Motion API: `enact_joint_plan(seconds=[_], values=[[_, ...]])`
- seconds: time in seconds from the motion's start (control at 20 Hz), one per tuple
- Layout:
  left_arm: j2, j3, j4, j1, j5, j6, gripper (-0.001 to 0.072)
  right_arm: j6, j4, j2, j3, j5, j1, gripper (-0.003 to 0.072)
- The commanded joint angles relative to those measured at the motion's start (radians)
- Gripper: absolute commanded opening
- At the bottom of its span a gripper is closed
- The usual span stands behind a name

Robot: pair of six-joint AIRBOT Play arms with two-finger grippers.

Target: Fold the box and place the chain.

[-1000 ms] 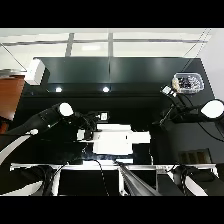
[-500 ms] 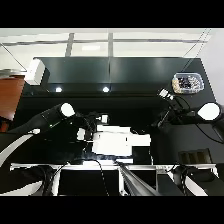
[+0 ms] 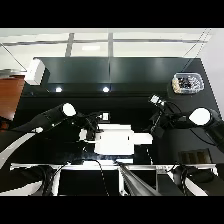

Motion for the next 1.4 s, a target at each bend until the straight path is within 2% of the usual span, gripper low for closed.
enact_joint_plan(seconds=[0.0, 0.2, 0.35, 0.45, 0.6, 0.9, 1.05, 1.35], values=[[-0.017, -0.001, 0.005, 0.000, 0.003, -0.041, 0.0026, 0.000, 0.005, -0.001, -0.002, 0.003, 0.022, 0.0624], [-0.020, -0.001, 0.005, 0.000, 0.003, -0.040, 0.0026, 0.000, 0.048, -0.002, -0.018, 0.067, 0.027, 0.0624], [-0.020, 0.000, 0.005, 0.000, 0.003, -0.040, 0.0026, 0.000, 0.051, -0.002, -0.069, 0.060, 0.088, 0.0626], [-0.020, 0.000, 0.005, 0.000, 0.002, -0.040, 0.0026, 0.001, 0.050, -0.002, -0.110, 0.014, 0.138, 0.0713], [-0.020, 0.000, 0.005, 0.000, 0.000, -0.040, 0.0026, -0.003, 0.038, -0.002, -0.136, -0.048, 0.200, 0.0712], [-0.020, 0.000, 0.005, 0.000, 0.000, -0.040, 0.0026, -0.185, 0.024, -0.002, -0.176, -0.117, 0.345, 0.0710], [-0.020, 0.000, 0.005, 0.000, -0.001, -0.040, 0.0026, -0.233, -0.041, -0.002, -0.178, -0.113, 0.370, 0.0709], [-0.020, 0.000, 0.005, 0.000, -0.001, -0.040, 0.0027, -0.234, -0.021, -0.002, -0.178, -0.117, 0.371, 0.0710]])
